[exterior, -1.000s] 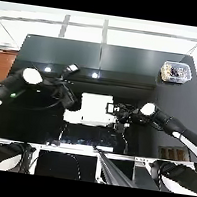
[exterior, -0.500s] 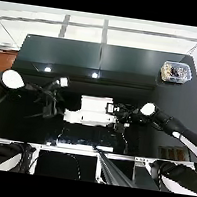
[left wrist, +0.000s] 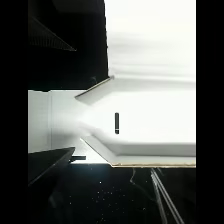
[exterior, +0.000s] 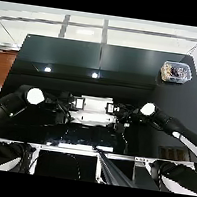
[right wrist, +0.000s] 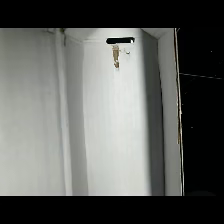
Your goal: Fold the box and place the chain.
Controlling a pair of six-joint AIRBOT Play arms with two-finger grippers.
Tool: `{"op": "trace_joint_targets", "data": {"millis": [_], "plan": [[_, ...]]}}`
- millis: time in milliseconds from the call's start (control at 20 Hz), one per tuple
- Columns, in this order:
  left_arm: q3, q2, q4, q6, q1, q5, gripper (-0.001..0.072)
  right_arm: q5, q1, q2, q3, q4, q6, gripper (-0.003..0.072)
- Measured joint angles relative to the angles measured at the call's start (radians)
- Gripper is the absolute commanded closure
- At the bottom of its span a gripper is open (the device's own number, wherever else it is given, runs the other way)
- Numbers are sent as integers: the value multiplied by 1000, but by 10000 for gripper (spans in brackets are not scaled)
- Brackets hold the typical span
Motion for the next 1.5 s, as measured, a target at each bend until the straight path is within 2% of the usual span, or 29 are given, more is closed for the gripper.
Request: {"op": "trace_joint_targets", "data": {"millis": [350,400,450,500,850,1150,1350,1400,1500], "plan": [[-5,-42,-53,-45,-23,13,22,0,0,0,0,0,0,441],[-5,-47,-63,-48,-26,14,133,0,0,0,0,0,0,441],[-5,-52,-72,-52,-29,14,327,0,0,0,0,0,0,441],[-5,-56,-80,-53,-30,14,474,0,0,0,0,0,0,442],[-5,-66,-116,-63,-33,15,487,0,0,0,0,0,0,441],[-5,-111,-293,-63,-33,32,486,1,0,0,0,0,-1,441],[-5,-122,-333,-63,-33,41,491,1,0,0,0,0,0,441],[-5,-124,-330,-63,-33,41,576,1,0,0,0,0,0,442],[-5,-126,-319,-63,-33,40,596,1,0,0,0,0,0,441]]}}
